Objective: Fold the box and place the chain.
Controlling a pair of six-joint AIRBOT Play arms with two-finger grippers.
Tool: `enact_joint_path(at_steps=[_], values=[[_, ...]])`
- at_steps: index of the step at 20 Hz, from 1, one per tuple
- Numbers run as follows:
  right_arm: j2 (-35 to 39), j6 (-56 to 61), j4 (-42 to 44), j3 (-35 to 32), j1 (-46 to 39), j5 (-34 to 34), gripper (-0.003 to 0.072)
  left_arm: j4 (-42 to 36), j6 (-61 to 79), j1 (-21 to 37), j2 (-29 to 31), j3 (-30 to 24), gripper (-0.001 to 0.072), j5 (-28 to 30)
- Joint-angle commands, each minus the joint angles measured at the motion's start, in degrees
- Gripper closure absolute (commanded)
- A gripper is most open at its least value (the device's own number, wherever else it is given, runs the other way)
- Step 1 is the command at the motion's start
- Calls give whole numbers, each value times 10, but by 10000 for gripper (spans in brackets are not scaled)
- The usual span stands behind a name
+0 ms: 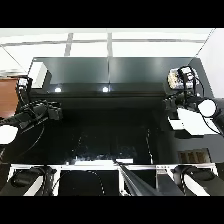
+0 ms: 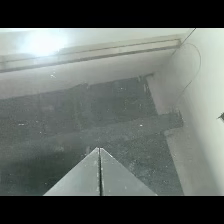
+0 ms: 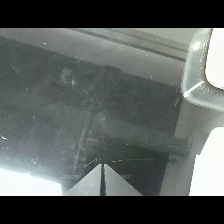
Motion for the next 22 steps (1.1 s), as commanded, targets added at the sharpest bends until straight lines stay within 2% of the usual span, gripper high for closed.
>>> enact_joint_path(at_steps=[1, 13, 16, 20, 21, 22], values=[[0, 0, 0, 0, 1, 0, 671, 0, 0, 0, 0, 0, 684, 0], [0, 0, 0, 0, 1, 0, 672, -1, -1, 0, 0, 0, 684, 1], [0, 0, 19, 0, 1, -6, 671, -25, -2, 0, 0, 0, 684, 10], [0, -1, 108, -1, 1, -18, 671, -30, -2, 0, -5, 0, 684, 60], [-3, 0, 125, -1, 1, -52, 672, -30, -2, 0, -12, 0, 683, 79], [-5, 2, 134, -1, 1, -81, 659, -30, -2, 0, -22, 0, 647, 96]])
